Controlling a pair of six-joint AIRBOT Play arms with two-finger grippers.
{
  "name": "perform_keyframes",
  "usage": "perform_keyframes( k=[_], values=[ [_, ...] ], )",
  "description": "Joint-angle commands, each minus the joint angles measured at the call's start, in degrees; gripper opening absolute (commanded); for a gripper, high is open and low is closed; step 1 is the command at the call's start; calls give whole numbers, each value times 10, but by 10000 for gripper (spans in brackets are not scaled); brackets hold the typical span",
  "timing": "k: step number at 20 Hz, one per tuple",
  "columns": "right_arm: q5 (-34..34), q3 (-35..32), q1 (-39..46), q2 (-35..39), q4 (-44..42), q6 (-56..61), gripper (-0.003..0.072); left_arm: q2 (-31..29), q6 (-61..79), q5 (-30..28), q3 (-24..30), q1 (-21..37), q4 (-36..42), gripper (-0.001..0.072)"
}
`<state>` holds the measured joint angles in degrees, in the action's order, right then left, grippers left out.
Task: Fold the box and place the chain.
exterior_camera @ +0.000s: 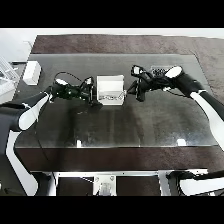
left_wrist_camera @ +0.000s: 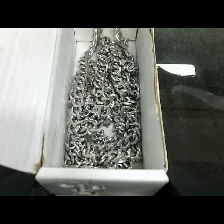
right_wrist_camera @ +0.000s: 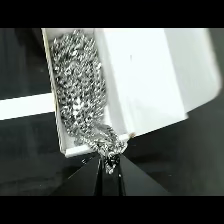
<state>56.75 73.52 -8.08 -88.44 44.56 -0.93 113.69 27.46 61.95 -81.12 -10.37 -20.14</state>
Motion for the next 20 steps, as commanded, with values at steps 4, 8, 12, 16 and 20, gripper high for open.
perform_keyframes(
  k=[4, 8, 12, 16, 20],
  values=[
    [-2, 11, -11, 79, -62, 11, -1, 0, 0, 0, 0, 0, 0, 557],
    [-50, 13, -46, 72, -62, 3, -1, 0, 0, 0, 0, 0, 0, 558],
    [-59, 13, -79, 31, -62, 5, -1, 0, 0, 0, 0, 0, 0, 558],
    [-76, 13, -94, -25, -62, -1, 0, 0, 0, 3, 0, 0, 0, 558],
    [-125, 13, -87, -29, -55, -12, 566, 0, 0, 0, 0, 0, 0, 558]
  ],
)
